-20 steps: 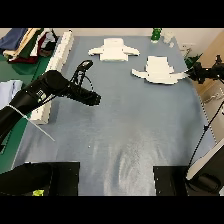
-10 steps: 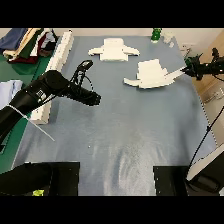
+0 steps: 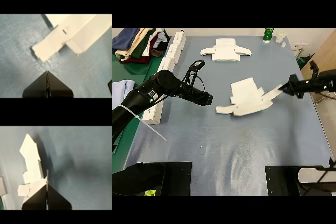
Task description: Fold the box.
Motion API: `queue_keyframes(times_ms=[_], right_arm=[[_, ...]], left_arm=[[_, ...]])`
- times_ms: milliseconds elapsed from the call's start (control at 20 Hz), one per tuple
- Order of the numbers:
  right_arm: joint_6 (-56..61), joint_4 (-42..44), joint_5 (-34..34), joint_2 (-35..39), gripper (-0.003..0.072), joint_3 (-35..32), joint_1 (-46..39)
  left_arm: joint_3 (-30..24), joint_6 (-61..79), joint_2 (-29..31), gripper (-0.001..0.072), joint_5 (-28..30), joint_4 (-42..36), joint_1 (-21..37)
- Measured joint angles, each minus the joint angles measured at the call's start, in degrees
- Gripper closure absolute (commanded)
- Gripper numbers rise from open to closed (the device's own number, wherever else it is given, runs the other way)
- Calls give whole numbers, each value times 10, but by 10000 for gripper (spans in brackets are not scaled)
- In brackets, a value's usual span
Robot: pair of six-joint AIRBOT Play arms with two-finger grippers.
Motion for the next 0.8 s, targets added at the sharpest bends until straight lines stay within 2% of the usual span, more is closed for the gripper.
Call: queue_keyframes(times_ms=[200,250,300,350,450,550,800], right_arm=[[16,0,61,147,683,-196,53],[23,0,71,174,649,-233,63],[29,-1,76,196,423,-264,72],[33,-1,78,211,263,-286,78],[40,-10,75,229,264,-313,83],[53,-31,63,235,316,-318,85],[50,-77,19,195,323,-275,84]], left_arm=[[0,0,0,695,0,0,0],[0,0,0,695,0,0,0],[0,0,0,695,0,0,0],[0,0,0,695,0,0,0],[0,0,0,695,0,0,0],[0,0,0,695,0,0,0],[0,0,0,695,0,0,0]])
